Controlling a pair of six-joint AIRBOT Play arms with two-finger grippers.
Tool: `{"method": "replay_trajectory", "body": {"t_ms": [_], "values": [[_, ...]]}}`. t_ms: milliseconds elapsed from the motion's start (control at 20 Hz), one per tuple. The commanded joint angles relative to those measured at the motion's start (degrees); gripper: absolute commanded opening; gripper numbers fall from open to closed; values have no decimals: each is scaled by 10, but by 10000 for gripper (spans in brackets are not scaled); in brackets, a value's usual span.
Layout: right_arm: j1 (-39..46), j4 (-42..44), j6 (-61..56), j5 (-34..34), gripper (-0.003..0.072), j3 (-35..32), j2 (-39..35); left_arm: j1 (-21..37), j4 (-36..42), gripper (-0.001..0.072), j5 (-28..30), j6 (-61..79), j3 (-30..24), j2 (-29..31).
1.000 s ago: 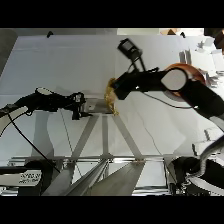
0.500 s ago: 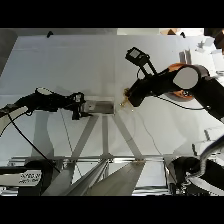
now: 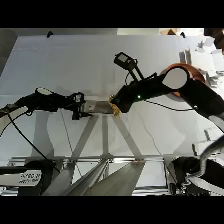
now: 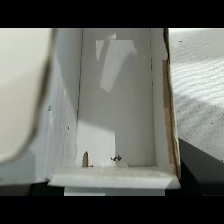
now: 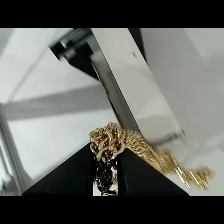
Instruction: Fold the box and place the chain.
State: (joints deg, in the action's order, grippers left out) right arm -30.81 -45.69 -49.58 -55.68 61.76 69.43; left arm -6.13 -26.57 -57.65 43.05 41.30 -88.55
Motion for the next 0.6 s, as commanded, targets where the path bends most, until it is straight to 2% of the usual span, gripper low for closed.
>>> {"method": "replay_trajectory", "body": {"t_ms": [0, 100, 200, 400, 550], "values": [[-3, 119, 64, 63, 6, 0, 25, 0, 0, 341, 0, 0, 0, 0], [-3, 192, 96, 84, 6, 0, 44, 0, 0, 341, 0, 0, 0, 0], [-3, 233, 132, 71, 5, 0, 63, 0, 0, 341, 0, 0, 0, 0], [-3, 229, 141, 55, 6, 0, 102, 0, 0, 341, 0, 0, 0, 0], [-10, 191, 142, 64, 7, 0, 122, 0, 0, 341, 0, 0, 0, 0]]}}
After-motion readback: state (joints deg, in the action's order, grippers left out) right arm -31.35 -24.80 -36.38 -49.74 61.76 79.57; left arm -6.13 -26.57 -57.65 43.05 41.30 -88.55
